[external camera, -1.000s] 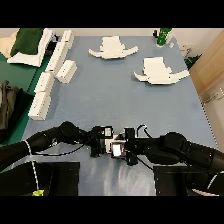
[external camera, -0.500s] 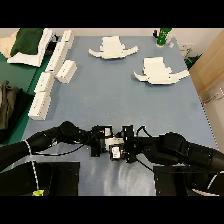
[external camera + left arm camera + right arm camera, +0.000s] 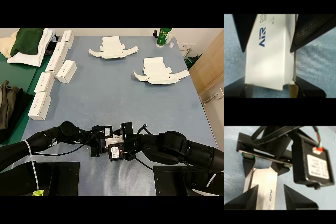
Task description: Fold the box.
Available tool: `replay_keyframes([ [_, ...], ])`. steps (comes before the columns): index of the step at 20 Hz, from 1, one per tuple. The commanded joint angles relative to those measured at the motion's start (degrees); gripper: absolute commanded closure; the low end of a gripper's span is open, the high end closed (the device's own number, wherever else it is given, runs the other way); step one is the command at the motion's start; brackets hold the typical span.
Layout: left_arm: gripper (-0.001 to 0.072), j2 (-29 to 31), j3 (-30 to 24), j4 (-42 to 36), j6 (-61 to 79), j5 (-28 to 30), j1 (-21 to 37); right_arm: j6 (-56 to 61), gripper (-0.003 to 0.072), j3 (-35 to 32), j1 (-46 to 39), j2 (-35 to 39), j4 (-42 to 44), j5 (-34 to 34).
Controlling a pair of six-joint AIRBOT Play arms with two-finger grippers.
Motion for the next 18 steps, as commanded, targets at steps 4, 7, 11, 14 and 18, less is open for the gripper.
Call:
replay_keyframes([
  [4,0.0245,0.0,0.0,0.0,0.0,-0.1,0.0,0.2,0.0211,0.3,-0.1,-0.1,-1.7,0.1],
  [7,0.0244,0.0,0.0,0.0,0.0,-0.1,0.0,0.9,0.0221,0.3,-0.1,-0.7,-1.9,0.0],
  [11,0.0245,0.0,0.0,0.0,0.0,0.0,0.0,1.0,0.0264,0.2,0.0,-3.0,-1.8,-0.7],
  [14,0.0245,0.0,0.0,0.0,0.0,0.0,0.0,0.9,0.0264,0.2,0.1,-3.5,0.3,-1.8],
  [18,0.0245,0.0,0.0,0.0,0.0,-0.1,0.0,0.9,0.0262,0.3,0.1,-3.0,1.2,-2.3],
])
